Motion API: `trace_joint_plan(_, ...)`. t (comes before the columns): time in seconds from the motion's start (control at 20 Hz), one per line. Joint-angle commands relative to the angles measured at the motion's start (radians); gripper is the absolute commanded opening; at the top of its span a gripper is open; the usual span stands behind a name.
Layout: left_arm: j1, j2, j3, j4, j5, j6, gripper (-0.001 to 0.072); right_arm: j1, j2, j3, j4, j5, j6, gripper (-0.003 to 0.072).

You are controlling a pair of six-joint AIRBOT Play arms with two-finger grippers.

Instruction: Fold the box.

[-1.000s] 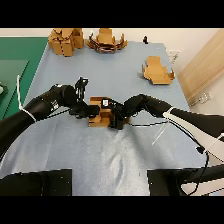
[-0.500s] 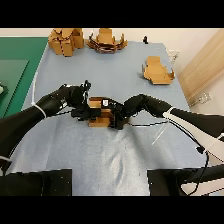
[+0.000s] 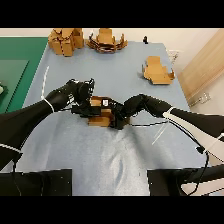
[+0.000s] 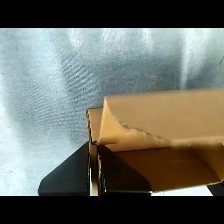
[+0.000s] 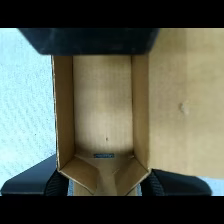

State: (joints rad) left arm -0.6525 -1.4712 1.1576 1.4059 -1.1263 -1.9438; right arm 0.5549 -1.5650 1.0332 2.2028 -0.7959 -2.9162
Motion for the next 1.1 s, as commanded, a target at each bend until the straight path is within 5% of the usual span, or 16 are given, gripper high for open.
trace_joint_plan(0.0, -0.003, -0.009, 0.016, 0.008, -0.044, -0.019, 0.0009, 0.000, 0.000, 0.000, 0.000, 0.001, 0.001, 0.0154)
trace_joint_plan(0.15, -0.003, -0.011, 0.021, 0.005, -0.043, -0.019, 0.0047, 0.000, 0.000, 0.000, 0.000, 0.001, 0.001, 0.0155)
trace_joint_plan(0.2, -0.003, -0.011, 0.021, 0.004, -0.043, -0.021, 0.0406, 0.000, 0.000, 0.000, 0.000, 0.001, 0.001, 0.0154)
trace_joint_plan(0.25, -0.005, -0.011, 0.021, 0.006, -0.040, -0.021, 0.0602, 0.000, 0.000, 0.000, 0.000, 0.001, 0.001, 0.0154)
trace_joint_plan(0.6, -0.015, -0.068, 0.021, 0.008, -0.008, -0.021, 0.0599, 0.000, 0.000, 0.000, 0.000, 0.001, 0.001, 0.0154)
trace_joint_plan(0.7, -0.015, -0.087, 0.021, 0.009, -0.008, -0.022, 0.0550, 0.000, 0.000, 0.000, 0.000, 0.001, 0.001, 0.0154)
trace_joint_plan(0.8, -0.014, -0.092, 0.021, 0.008, -0.006, -0.021, 0.0368, 0.000, 0.000, 0.000, 0.000, 0.001, 0.001, 0.0154)
trace_joint_plan(0.9, -0.015, -0.092, 0.021, 0.005, -0.004, -0.021, 0.0310, 0.000, 0.000, 0.000, 0.000, 0.001, 0.001, 0.0154)
trace_joint_plan(0.95, -0.014, -0.092, 0.022, 0.004, -0.003, -0.015, 0.0038, 0.000, 0.000, 0.000, 0.000, 0.001, 0.001, 0.0154)
trace_joint_plan(1.05, -0.015, -0.092, 0.029, 0.003, -0.006, -0.009, 0.0011, 0.000, 0.000, 0.000, 0.000, 0.001, 0.001, 0.0154)
